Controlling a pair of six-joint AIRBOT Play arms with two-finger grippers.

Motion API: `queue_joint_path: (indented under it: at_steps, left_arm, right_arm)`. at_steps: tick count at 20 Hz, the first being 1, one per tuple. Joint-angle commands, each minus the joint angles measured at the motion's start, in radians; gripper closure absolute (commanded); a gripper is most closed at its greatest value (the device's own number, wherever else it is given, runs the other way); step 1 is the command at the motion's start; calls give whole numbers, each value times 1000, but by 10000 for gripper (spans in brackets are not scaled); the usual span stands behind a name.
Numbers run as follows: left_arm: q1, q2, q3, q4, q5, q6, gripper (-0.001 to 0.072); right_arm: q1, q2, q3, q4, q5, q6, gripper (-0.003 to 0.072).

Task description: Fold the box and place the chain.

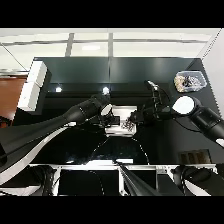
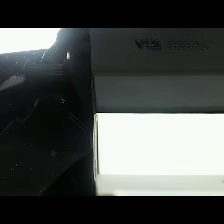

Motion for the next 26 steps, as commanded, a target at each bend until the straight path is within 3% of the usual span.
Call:
queue_joint_path:
  at_steps: [1,4,9,16,17,19,20,24,26]
  left_arm:
    - [1,0,0,0,3,0,682]
    - [1,0,0,0,3,0,682]
    - [1,0,0,0,8,0,682]
    - [2,1,9,4,25,-66,682]
    - [1,2,16,8,25,-80,659]
    - [-2,11,38,13,21,-84,236]
    - [-3,27,45,33,12,-83,188]
    - [0,176,36,165,-94,90,188]
    - [31,287,-15,229,-122,114,189]
  right_arm:
    - [9,-11,-1,-9,17,0,421]
    - [-41,24,19,-106,93,4,422]
    - [-239,188,34,-596,219,135,422]
    - [-277,215,30,-580,158,138,422]
    - [-277,215,29,-574,158,138,422]
    - [-277,215,28,-573,156,138,422]
    - [-277,215,28,-573,152,138,422]
    - [-277,215,28,-574,148,138,422]
    - [-277,215,28,-573,156,135,422]
